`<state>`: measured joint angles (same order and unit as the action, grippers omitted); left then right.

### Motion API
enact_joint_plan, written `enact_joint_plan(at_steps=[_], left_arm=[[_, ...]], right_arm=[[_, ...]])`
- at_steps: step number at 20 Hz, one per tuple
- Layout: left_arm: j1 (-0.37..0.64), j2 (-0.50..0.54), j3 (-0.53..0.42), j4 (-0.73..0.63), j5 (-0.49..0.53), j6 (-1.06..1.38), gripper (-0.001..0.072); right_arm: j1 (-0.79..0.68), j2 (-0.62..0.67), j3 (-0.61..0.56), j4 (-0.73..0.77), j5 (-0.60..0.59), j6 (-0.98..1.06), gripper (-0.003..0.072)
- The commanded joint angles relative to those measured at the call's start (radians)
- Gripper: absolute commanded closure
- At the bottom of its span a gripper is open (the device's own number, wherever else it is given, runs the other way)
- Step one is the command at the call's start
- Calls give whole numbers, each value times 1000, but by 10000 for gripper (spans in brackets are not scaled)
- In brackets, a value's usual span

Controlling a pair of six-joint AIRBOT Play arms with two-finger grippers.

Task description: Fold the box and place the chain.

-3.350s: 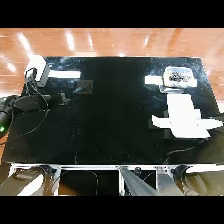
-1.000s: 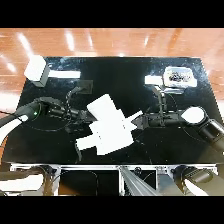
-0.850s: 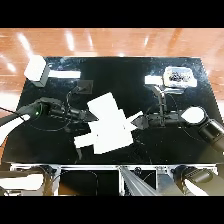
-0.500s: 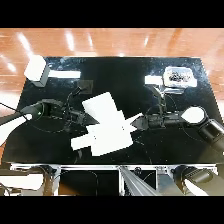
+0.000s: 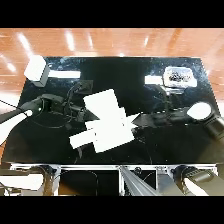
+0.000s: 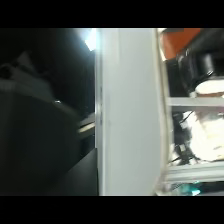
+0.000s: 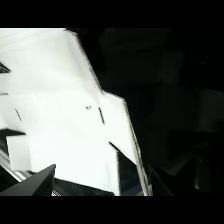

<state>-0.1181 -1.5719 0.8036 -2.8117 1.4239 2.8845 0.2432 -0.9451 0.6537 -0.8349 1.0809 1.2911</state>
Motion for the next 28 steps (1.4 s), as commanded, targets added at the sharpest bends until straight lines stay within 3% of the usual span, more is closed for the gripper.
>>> enact_joint_plan(at_steps=[1, 4, 8, 12, 15, 17, 25, 28], left_arm=[[-77, 0, 130, 216, -20, 78, 687], [-201, 3, 252, 458, -66, 78, 691], [-314, 65, 249, 438, -243, 68, 692], [-317, 204, 71, 271, -444, 119, 692], [-319, 277, -101, 263, -537, 119, 690], [-319, 280, -167, 285, -594, 118, 688], [-320, 269, -166, 314, -588, 97, 688], [-330, 268, -124, 445, -615, 119, 688]], right_arm=[[-183, 3, 106, -178, 209, 19, -34], [-340, 3, 202, -254, 298, 7, -34], [-392, 4, 220, -319, 270, 14, -34], [-388, 4, 220, -324, 211, 11, -34], [-388, 4, 220, -320, 143, 11, -34], [-385, 4, 220, -317, 92, -7, -34], [-164, 4, 220, -375, -54, -97, -34], [-154, 4, 220, -383, -85, -174, -34]])
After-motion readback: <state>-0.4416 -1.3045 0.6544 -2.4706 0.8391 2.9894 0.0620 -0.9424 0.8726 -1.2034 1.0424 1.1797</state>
